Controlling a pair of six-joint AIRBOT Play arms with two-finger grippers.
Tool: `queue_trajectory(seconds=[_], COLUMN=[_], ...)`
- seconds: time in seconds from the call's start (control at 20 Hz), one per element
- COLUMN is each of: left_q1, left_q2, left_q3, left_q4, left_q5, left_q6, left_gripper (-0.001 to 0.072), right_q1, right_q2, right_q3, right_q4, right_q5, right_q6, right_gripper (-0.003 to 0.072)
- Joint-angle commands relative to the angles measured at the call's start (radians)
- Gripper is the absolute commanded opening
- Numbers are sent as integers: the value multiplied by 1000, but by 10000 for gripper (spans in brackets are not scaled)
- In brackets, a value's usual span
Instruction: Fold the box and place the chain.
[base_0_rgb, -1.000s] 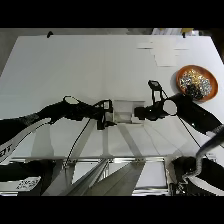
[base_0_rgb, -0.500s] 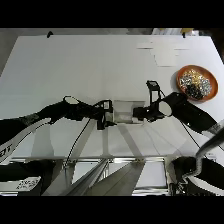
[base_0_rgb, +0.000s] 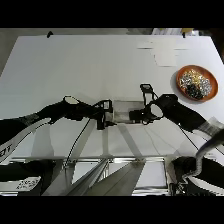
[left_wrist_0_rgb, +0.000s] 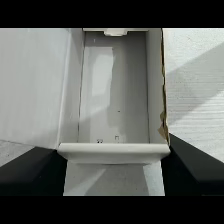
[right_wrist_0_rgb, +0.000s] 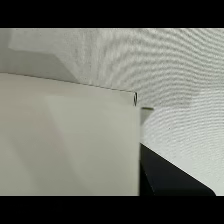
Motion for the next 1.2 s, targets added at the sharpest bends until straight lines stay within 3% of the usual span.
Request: queue_trajectory(seconds=[0.0,0.15,0.25,0.8,0.85,0.95,1.15], left_q1=[0,0,0,0,0,0,0], left_q2=[0,0,0,0,0,0,0], left_q3=[1,1,1,1,1,1,1], left_q4=[0,0,0,-1,-1,0,-1], left_q5=[1,1,1,1,1,1,1], left_q6=[-1,-1,0,0,0,0,0], left_gripper=[209,209,209,209,209,209,209], right_q1=[25,27,27,27,27,27,27], right_q2=[-61,-72,-77,-117,-117,-117,-117], right_q3=[54,64,64,64,64,64,64], right_q4=[-9,-18,-34,-33,-33,-33,-33], right_q5=[48,52,51,60,61,65,71], right_q6=[6,23,21,26,26,28,65], right_gripper=[273,265,187,187,162,9,12])
